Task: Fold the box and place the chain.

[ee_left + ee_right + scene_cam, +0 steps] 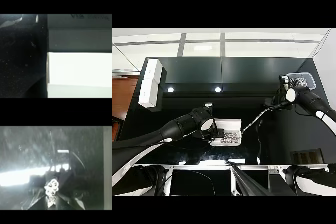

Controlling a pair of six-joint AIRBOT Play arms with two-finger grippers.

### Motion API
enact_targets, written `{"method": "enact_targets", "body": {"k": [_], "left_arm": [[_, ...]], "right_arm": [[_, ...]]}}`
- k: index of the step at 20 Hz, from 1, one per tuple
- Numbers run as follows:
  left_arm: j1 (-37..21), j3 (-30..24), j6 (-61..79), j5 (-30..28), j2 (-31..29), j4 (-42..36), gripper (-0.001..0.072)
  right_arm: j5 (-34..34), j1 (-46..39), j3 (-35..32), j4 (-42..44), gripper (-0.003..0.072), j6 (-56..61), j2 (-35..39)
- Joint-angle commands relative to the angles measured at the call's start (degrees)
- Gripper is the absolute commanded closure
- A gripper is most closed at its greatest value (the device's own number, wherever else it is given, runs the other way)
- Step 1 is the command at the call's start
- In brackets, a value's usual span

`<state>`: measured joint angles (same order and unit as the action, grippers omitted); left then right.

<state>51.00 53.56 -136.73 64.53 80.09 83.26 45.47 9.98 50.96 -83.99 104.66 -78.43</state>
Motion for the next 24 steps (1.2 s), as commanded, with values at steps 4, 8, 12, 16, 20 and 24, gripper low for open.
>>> {"method": "enact_targets", "body": {"k": [4,8,12,16,20,24], "left_arm": [[0.00,0.00,0.00,0.00,0.02,0.02,0.0681],[0.00,0.00,0.00,0.00,0.02,0.02,0.0681],[0.00,0.00,0.00,-0.02,0.02,0.02,0.0681],[0.00,0.00,0.00,-0.02,0.02,0.02,0.0681],[0.00,0.00,0.00,0.00,0.02,0.02,0.0681],[0.00,0.00,0.00,0.00,0.02,0.00,0.0681]], "right_arm": [[12.68,0.00,4.09,3.54,0.0641,-14.88,11.28],[25.40,0.00,5.99,19.08,0.0641,-26.34,24.11],[34.64,0.00,6.32,40.35,0.0642,-40.06,31.04],[36.00,5.11,4.74,51.36,0.0642,-43.10,30.40],[29.09,14.97,1.44,50.95,0.0641,-43.04,24.11],[25.24,19.41,0.79,49.44,0.0632,-43.04,16.37]]}}
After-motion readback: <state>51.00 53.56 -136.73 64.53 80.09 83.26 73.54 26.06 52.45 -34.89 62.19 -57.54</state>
